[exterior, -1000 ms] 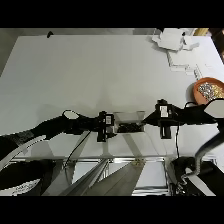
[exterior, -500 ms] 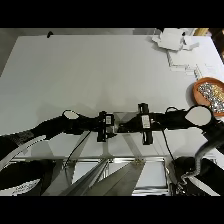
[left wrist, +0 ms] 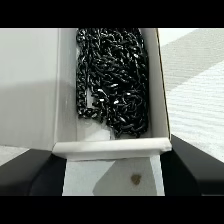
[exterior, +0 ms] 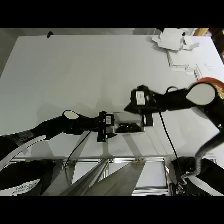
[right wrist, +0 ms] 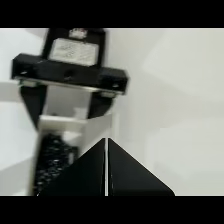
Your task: Fold the box and place the chain.
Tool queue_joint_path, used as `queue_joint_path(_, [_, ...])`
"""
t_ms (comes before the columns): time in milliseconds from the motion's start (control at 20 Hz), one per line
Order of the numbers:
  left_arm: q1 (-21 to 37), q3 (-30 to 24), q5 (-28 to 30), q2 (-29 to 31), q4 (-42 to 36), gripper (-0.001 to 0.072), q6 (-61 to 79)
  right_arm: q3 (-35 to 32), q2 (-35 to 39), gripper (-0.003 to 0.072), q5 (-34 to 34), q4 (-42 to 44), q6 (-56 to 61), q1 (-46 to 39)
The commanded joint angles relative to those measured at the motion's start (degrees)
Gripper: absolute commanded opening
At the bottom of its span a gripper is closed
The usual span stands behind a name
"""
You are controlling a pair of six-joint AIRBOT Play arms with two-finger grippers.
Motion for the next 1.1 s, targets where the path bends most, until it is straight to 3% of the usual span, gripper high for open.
queue_joint_path(0, [0.0, 0.0, 0.0, 0.0, 0.0, 0.014, 0.0, 6.5, -6.0, 0.0021, 0.9, -2.2, 1.7, -3.2])
queue_joint_path(200, [0.0, 0.0, 0.0, 0.0, 0.0, 0.014, 0.0, 6.1, -12.8, 0.0021, 5.9, -6.6, 1.8, -3.0])
queue_joint_path(450, [0.0, 0.0, 0.0, 0.0, 0.0, 0.014, 0.0, -1.7, -10.3, 0.0031, 4.1, -12.0, 1.2, 1.9])
queue_joint_path(550, [0.0, 0.0, 0.0, 0.0, 0.0, 0.014, 0.0, -4.0, -8.9, 0.0128, 3.5, -12.0, 1.3, 3.9])
queue_joint_path(650, [0.0, 0.0, 0.0, 0.0, 0.0, 0.014, 0.0, -4.8, -7.9, 0.0146, 3.8, -12.0, 1.3, 5.9])
queue_joint_path(700, [0.0, 0.0, 0.0, 0.0, 0.0, 0.014, 0.0, -4.9, -7.5, 0.0198, 3.7, -12.0, 1.3, 7.0])
queue_joint_path(950, [0.0, 0.0, 0.0, 0.0, 0.0, 0.014, 0.0, -5.4, -7.1, 0.0209, 3.2, -12.5, 1.3, 10.9])
queue_joint_path(1050, [0.0, 0.0, 0.0, 0.0, 0.0, 0.014, 0.0, -6.4, -7.1, 0.0282, 1.7, -13.6, 1.3, 11.6])
